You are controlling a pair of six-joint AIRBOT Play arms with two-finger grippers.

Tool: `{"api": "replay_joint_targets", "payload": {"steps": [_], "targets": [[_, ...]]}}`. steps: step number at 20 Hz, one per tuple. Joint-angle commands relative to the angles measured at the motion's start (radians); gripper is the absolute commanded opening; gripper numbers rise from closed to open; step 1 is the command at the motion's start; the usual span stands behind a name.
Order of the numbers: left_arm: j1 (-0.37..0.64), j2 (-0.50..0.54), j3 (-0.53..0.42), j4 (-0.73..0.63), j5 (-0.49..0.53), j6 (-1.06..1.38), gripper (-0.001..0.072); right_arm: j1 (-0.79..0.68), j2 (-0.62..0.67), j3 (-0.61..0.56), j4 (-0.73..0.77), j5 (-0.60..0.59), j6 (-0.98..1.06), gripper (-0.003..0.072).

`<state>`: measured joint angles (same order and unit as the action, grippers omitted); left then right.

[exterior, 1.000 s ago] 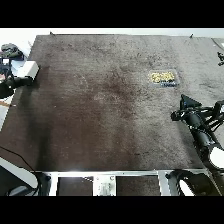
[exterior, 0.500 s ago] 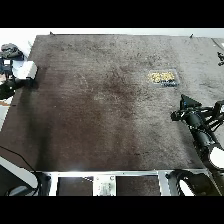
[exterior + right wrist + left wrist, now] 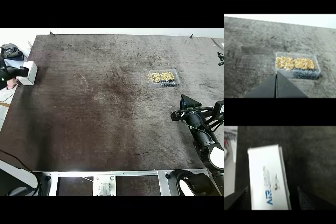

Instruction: Fold the box and place the chain.

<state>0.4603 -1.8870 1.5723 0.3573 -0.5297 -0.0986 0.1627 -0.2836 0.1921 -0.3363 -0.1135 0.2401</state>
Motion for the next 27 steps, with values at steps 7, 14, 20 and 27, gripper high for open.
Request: {"api": "replay_joint_targets", "payload": {"steps": [7, 14, 20, 27], "targets": [[0.005, 0.286, 0.010, -0.005, -0.296, -0.128, 0.0007, 0.000, 0.001, -0.001, 0.000, 0.000, 0.000, 0.0012], [0.004, 0.673, -0.410, -0.254, -0.150, 0.066, 0.0006, 0.000, 0.001, -0.001, 0.000, 0.000, 0.000, 0.0012], [-0.074, 0.998, -0.880, -0.567, -0.031, 0.452, 0.0006, 0.000, 0.001, -0.001, 0.000, 0.000, 0.000, 0.0012], [-0.307, 1.247, -1.087, -0.731, 0.157, 0.590, 0.0006, 0.000, 0.001, -0.001, 0.000, 0.000, 0.000, 0.0012]]}}
